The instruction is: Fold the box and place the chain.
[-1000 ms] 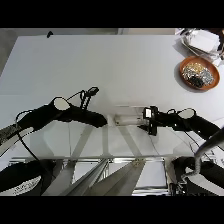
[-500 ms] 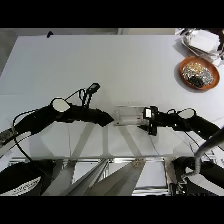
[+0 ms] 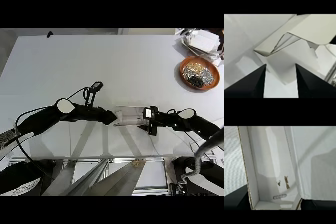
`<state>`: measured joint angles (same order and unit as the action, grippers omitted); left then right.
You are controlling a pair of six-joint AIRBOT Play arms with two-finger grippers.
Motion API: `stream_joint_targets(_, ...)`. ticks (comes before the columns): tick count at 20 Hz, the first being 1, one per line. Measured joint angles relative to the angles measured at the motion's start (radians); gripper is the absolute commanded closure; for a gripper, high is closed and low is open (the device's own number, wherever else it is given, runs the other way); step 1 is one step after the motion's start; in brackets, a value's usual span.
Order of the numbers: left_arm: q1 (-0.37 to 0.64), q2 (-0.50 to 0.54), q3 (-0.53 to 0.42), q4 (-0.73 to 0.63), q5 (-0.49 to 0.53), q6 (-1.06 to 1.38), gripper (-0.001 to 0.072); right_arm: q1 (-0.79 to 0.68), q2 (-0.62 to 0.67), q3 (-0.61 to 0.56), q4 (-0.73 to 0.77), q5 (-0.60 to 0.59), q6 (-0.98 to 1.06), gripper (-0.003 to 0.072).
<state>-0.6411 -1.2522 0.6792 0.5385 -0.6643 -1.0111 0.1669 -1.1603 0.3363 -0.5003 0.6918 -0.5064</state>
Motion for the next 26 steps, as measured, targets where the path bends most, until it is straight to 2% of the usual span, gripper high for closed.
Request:
stream_joint_targets(4,-0.034,-0.025,0.052,0.167,0.002,-0.182,0.0286,0.0,0.0,0.0,0.0,0.0,0.0,0.0286)
stream_joint_targets(5,-0.044,-0.037,0.068,0.199,-0.006,-0.218,0.0253,0.0,0.0,0.0,0.0,0.0,0.0,0.0286)
stream_joint_targets(12,-0.098,-0.108,0.183,0.379,-0.076,-0.46,0.0253,0.0,0.0,0.0,0.0,0.0,0.0,0.0286)
stream_joint_targets(19,-0.157,-0.162,0.253,0.504,-0.144,-0.668,0.0253,0.0,0.0,0.0,0.0,0.0,0.0,0.0286)
stream_joint_targets(26,-0.197,-0.251,0.393,0.631,-0.222,-0.88,0.0257,0.0,0.0,0.0,0.001,0.0,0.001,0.0286)
